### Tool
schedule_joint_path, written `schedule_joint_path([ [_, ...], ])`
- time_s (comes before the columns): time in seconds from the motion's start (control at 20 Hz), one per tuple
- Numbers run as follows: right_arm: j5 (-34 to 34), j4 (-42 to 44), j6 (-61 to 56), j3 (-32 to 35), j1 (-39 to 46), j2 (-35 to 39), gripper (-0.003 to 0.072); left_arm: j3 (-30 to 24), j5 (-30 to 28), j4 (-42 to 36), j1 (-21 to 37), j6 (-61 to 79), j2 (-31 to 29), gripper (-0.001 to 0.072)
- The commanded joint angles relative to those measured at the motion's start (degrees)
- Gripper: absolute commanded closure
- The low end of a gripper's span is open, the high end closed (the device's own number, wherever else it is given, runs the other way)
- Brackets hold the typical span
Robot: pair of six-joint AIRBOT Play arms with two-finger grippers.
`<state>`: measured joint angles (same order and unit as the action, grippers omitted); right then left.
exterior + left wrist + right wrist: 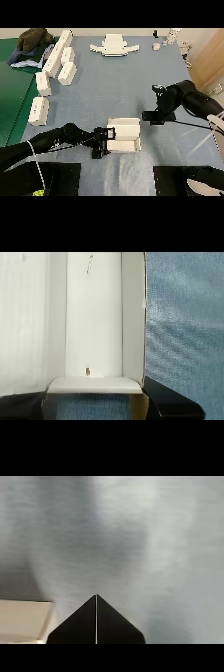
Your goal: Fold the box.
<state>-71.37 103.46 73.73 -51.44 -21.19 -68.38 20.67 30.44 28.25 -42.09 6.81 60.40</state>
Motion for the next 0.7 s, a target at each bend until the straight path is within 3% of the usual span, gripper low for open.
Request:
schedule_joint_path([
  [0.0, 2.0, 35.6, 28.0, -1.2, 12.4, -6.9, 0.0684, 0.0, 0.0, 0.0, 0.0, 0.0, 0.0, 0.0191],
  [0.2, -9.9, 40.6, 37.0, -5.1, 12.5, -14.0, 0.0684, 0.0, 0.0, 0.0, 0.0, 0.0, 0.0, 0.0191],
  [0.4, -15.8, 39.8, 43.1, -4.9, 6.7, -14.4, 0.0684, 0.0, 0.0, 0.0, 0.0, 0.0, 0.0, 0.0191],
  [0.65, -14.6, 28.7, 43.1, -4.3, 0.4, -10.8, 0.0683, 0.0, 0.0, 0.0, 0.0, 0.0, 0.0, 0.0191],
])
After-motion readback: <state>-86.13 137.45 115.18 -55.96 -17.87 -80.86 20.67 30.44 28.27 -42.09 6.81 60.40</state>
